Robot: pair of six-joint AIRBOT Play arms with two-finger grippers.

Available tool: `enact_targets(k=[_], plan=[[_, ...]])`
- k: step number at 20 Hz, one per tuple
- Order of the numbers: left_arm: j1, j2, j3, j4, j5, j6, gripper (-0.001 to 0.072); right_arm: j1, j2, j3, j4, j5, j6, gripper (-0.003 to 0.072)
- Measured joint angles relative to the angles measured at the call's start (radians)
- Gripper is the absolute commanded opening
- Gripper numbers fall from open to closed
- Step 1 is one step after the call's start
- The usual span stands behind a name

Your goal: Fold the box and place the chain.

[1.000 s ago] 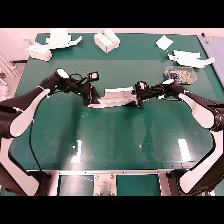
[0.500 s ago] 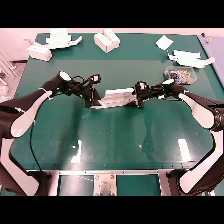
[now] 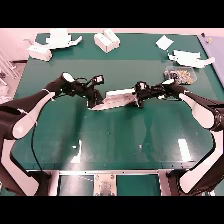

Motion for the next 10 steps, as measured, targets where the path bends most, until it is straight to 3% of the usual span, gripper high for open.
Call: enact_targets(k=[10], plan=[[-0.003, 0.000, 0.000, -0.083, 0.037, 0.018, 0.0231, 0.000, 0.000, 0.000, 0.002, 0.000, 0.000, 0.0580]])
